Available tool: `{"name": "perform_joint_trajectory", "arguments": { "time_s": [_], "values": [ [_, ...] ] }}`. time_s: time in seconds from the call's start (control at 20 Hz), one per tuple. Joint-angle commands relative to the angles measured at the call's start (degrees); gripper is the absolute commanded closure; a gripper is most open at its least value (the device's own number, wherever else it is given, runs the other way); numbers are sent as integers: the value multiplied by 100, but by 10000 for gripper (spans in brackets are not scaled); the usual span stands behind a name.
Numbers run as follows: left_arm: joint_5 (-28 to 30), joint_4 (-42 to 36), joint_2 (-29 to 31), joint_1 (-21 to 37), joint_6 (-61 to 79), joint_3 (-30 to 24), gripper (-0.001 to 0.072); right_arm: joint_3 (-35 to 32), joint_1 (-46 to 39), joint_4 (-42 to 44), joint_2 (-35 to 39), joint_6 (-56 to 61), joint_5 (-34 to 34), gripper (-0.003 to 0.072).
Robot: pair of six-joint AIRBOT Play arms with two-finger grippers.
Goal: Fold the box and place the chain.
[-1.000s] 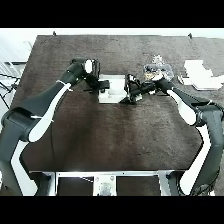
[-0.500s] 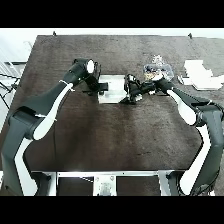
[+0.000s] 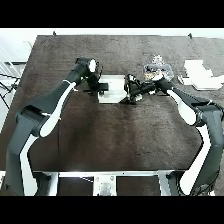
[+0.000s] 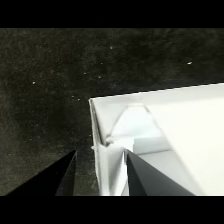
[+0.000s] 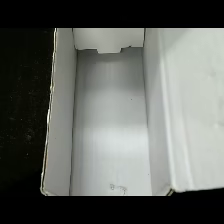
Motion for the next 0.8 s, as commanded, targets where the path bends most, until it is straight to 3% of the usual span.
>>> {"name": "perform_joint_trajectory", "arguments": {
  "time_s": [0.0, 0.75],
  "values": [
    [-138, 94, -52, 4, -33, 63, 353, 2, 0, 0, -2, 0, 2, 104],
    [-118, 354, -55, 4, 2, 72, 358, 2, 0, 0, -2, 0, 2, 104]
  ]
}}
